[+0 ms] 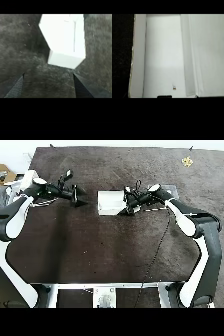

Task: Fold the box and place the chain.

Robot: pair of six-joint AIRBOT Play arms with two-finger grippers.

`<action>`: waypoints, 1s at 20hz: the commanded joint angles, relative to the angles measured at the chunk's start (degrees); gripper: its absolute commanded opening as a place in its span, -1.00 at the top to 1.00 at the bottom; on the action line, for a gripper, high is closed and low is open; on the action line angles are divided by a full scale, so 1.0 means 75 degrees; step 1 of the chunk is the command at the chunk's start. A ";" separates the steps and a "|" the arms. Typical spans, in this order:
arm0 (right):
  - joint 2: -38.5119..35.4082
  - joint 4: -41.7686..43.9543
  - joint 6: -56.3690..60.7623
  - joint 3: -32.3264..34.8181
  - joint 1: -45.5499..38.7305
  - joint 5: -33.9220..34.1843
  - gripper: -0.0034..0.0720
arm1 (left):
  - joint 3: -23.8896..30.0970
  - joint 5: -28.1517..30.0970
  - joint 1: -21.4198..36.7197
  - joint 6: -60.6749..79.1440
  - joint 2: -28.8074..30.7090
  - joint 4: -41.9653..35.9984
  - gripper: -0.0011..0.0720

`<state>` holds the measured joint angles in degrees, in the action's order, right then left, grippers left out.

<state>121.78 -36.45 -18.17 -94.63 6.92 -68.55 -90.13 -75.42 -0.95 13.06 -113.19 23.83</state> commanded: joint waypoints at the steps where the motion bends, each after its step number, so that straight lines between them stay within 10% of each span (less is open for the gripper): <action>1: 0.0006 0.0000 0.0000 0.0003 0.0006 0.0000 -0.28 | 0.0312 -0.0041 -0.0207 0.0545 -0.0245 0.0079 -0.95; 13: 0.0006 0.0000 0.0000 0.0003 0.0006 -0.0003 -0.28 | -0.0204 -0.0539 -0.0498 0.1139 -0.0778 0.0192 -0.98; 20: 0.0006 0.0000 0.0000 0.0003 0.0006 -0.0003 -0.28 | -0.0061 0.0764 -0.0828 0.1329 -0.0784 -0.0157 -0.98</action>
<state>121.78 -36.45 -18.20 -94.63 6.92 -68.55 -90.74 -73.32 -6.42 22.06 -119.00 24.03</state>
